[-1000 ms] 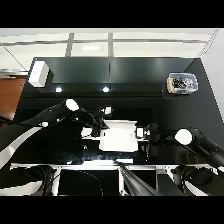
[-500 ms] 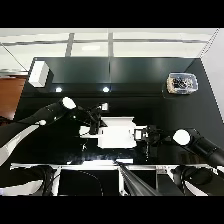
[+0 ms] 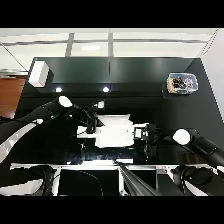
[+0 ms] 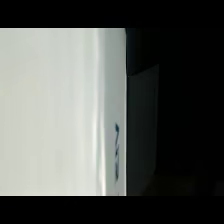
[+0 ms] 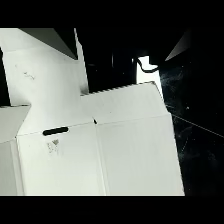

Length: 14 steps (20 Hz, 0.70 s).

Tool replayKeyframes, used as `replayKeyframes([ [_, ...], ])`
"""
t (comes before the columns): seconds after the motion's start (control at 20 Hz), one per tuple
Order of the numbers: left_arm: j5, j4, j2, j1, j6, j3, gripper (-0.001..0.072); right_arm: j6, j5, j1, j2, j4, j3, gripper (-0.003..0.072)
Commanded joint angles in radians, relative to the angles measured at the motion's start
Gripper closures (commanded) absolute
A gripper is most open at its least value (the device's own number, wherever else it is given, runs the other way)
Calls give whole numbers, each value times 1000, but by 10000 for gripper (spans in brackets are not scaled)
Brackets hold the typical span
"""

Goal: Fold the box and place the chain.

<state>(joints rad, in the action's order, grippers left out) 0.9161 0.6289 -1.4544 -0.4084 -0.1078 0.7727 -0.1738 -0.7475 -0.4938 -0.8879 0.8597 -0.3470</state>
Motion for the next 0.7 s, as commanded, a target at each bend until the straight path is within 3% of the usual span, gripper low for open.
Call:
replayKeyframes([
  [0.0, 0, 3, 0, -2, -3, 0, 687, 16, 12, -1, -2, -48, 0, 52],
  [0.45, 1, 5, 0, -3, -5, 0, 687, 112, -10, -2, -74, -150, -24, 52],
  [0.65, 0, 19, 0, -14, -4, 0, 687, 145, 46, -30, -108, -142, -73, 52],
])
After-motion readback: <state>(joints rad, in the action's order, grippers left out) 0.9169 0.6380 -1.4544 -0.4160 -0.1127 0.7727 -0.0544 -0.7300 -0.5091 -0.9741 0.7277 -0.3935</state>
